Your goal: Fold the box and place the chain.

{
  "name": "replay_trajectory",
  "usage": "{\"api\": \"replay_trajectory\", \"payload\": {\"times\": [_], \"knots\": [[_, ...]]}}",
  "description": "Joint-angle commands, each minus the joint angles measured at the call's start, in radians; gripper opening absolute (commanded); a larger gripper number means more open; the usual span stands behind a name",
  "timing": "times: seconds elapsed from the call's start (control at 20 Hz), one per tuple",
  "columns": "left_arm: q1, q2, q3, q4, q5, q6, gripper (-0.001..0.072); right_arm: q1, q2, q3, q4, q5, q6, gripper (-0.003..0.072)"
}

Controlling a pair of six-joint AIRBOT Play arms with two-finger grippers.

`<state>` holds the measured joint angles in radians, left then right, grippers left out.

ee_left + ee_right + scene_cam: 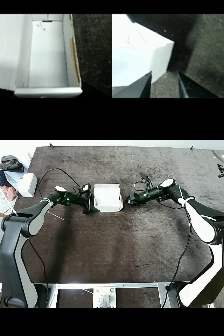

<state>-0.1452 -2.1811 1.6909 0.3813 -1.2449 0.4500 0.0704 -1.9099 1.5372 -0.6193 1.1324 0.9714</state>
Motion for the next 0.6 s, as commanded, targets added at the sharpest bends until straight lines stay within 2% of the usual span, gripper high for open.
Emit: {"api": "replay_trajectory", "payload": {"times": [0.0, 0.45, 0.55], "knots": [[0.000, -0.001, 0.000, 0.000, 0.000, 0.000, 0.0468, 0.006, -0.001, 0.027, 0.016, 0.019, 0.018, 0.0372], [0.000, -0.001, 0.000, 0.000, 0.000, 0.000, 0.0468, 0.045, -0.002, 0.057, 0.017, 0.034, 0.044, 0.0372], [0.000, -0.001, 0.000, 0.000, 0.000, 0.000, 0.0469, 0.070, -0.002, 0.073, -0.043, 0.027, 0.077, 0.0372]]}}
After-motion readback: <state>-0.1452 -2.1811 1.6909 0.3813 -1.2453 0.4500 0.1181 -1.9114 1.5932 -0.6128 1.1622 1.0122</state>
